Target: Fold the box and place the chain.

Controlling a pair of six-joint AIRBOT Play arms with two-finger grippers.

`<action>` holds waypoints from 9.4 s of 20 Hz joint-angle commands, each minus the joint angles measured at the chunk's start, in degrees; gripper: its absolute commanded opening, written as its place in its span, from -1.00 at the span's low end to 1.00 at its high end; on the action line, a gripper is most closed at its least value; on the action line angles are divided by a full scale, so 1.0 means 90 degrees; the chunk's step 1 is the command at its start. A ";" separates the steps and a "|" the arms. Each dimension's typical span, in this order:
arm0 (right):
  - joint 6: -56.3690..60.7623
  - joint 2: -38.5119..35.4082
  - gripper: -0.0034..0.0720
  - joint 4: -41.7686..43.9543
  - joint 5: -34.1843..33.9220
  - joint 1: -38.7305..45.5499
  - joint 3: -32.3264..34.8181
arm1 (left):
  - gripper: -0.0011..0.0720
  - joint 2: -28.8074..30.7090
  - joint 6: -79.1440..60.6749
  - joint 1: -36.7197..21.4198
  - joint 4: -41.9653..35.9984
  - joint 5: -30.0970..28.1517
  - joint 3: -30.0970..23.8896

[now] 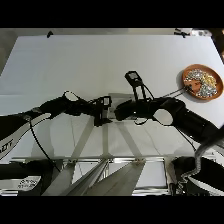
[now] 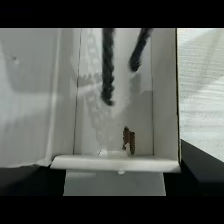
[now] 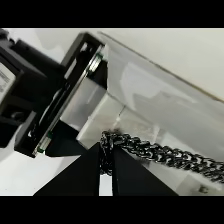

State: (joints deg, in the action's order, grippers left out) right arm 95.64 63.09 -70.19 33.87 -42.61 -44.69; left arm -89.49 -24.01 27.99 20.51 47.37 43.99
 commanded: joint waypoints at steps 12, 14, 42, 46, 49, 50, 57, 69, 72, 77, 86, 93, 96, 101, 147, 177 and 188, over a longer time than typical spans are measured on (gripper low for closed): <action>0.0061 0.0930 -0.46 0.0194 -0.0240 -0.0078 0.0005 | -0.11 0.0002 -0.0002 -0.0005 0.0002 0.0000 0.0005; 0.0061 0.0833 -0.41 0.0221 -0.0165 -0.0078 0.0002 | -0.11 0.0002 -0.0002 -0.0005 0.0002 0.0000 0.0005; 0.3079 0.1260 0.38 -0.2506 -0.1185 0.5938 0.0401 | -0.11 0.0005 -0.0002 -0.0005 0.0002 0.0000 0.0005; 0.3434 0.1588 0.38 -0.2504 -0.1945 0.5933 0.0396 | -0.11 0.0005 -0.0002 -0.0005 0.0002 0.0000 0.0005; 0.3451 0.1831 0.36 -0.2504 -0.2013 0.5933 0.0393 | -0.11 0.0005 -0.0002 -0.0005 0.0002 0.0000 0.0005; 0.3449 0.1846 0.30 -0.2506 -0.2057 0.5933 0.0393 | -0.11 0.0002 -0.0002 -0.0005 0.0002 0.0000 0.0005; 0.3320 0.1846 -0.86 -0.2509 -0.2263 0.5933 0.0393 | -0.11 0.0005 -0.0002 -0.0005 0.0002 0.0000 0.0005; 0.1083 -0.0665 -0.86 -0.2509 -0.0194 0.5316 0.0393 | -0.11 0.0005 -0.0002 -0.0005 0.0002 0.0002 0.0005; 0.0981 -0.1739 -0.86 -0.2509 0.0347 0.4843 0.0393 | -0.11 0.0005 -0.0002 -0.0005 0.0002 0.0000 0.0005; 0.1003 -0.3082 -0.86 -0.2499 0.1146 0.3925 0.0393 | -0.11 0.0005 -0.0002 -0.0005 0.0002 0.0000 0.0005; 0.1059 -0.3614 -0.86 -0.2004 0.0962 0.1273 0.0393 | -0.11 0.0002 -0.0002 -0.0005 0.0002 0.0000 0.0005; 0.1224 -0.1962 -0.86 -0.1562 0.0007 0.0058 0.0393 | -0.11 0.0005 -0.0002 -0.0005 0.0002 0.0000 0.0005; 0.1222 -0.0986 -0.86 -0.0945 -0.0491 -0.0034 0.0393 | -0.11 0.0002 -0.0002 -0.0005 0.0002 0.0000 0.0005; 0.1226 0.0231 -0.86 -0.0580 -0.0498 -0.0032 0.0393 | -0.11 0.0005 -0.0002 -0.0005 0.0002 0.0000 0.0005; -0.0272 0.1902 0.18 -0.1491 0.1734 0.4920 -0.0481 | -0.11 0.0005 -0.0002 -0.0005 0.0002 0.0000 0.0005; -0.1141 -0.2040 -0.86 -0.1035 0.1904 0.3633 -0.0498 | -0.11 0.0005 -0.0002 -0.0005 0.0002 0.0000 0.0005; -0.1078 -0.2827 -0.86 0.0362 0.1299 0.1307 -0.0571 | -0.11 0.0005 -0.0002 -0.0005 0.0000 0.0000 0.0005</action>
State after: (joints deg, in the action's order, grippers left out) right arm 85.17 37.30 -69.49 46.92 -26.68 -49.78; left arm -89.49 -24.03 27.99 20.51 47.40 43.99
